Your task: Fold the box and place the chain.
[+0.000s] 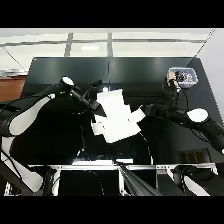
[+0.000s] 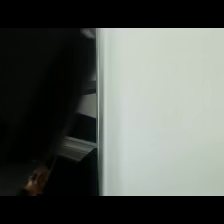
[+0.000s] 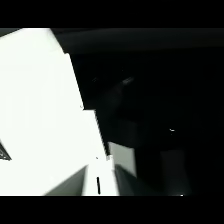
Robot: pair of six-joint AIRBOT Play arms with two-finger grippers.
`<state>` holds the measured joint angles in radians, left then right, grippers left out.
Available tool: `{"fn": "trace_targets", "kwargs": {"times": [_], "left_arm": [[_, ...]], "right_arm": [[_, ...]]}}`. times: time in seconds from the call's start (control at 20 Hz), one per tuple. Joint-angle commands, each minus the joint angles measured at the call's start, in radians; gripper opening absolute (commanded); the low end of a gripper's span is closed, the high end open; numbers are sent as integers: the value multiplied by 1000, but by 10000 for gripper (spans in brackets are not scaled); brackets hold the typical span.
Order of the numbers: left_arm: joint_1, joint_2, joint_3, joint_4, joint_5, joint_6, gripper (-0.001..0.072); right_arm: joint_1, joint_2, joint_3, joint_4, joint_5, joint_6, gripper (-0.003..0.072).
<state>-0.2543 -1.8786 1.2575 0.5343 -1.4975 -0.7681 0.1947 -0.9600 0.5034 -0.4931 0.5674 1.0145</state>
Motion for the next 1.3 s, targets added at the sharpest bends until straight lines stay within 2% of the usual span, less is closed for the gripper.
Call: {"fn": "trace_targets", "kwargs": {"times": [0.0, 0.15, 0.25, 0.35, 0.4, 0.5, 0.55, 0.6, 0.7, 0.8, 0.9, 1.05, 1.25], "left_arm": [[2, 1, 6, -18, -15, 72, 26], [-1, 27, 16, 7, -25, 88, 21], [-24, 101, 7, 96, 1, 111, 20], [-61, 229, -81, 137, 124, 211, 19], [-84, 308, -157, 126, 231, 309, 20], [-146, 455, -332, 97, 520, 526, 26], [-174, 499, -397, 106, 627, 656, 27], [-193, 513, -431, 140, 662, 771, 27], [-214, 501, -437, 169, 657, 853, 27], [-230, 483, -437, 141, 697, 855, 27], [-226, 464, -434, 138, 711, 884, 27], [-219, 460, -430, 138, 700, 900, 27], [-217, 460, -429, 138, 723, 900, 27]], "right_arm": [[-14, 2, 19, -48, 36, -21, 706], [-103, 8, 152, -307, 269, -28, 706], [-153, 10, 255, -485, 454, -39, 705], [-176, 10, 315, -648, 549, -40, 705], [-176, 10, 319, -705, 541, -39, 705], [-172, 9, 318, -720, 536, -39, 705], [-171, 9, 318, -703, 529, -39, 705], [-167, 9, 318, -684, 525, -39, 705], [-167, 9, 318, -611, 527, -39, 706], [-165, 8, 318, -510, 479, -39, 706], [-160, 7, 307, -476, 459, -74, 706], [-105, 5, 241, -475, 427, -344, 706], [44, -2, 105, -467, 287, -676, 706]]}}
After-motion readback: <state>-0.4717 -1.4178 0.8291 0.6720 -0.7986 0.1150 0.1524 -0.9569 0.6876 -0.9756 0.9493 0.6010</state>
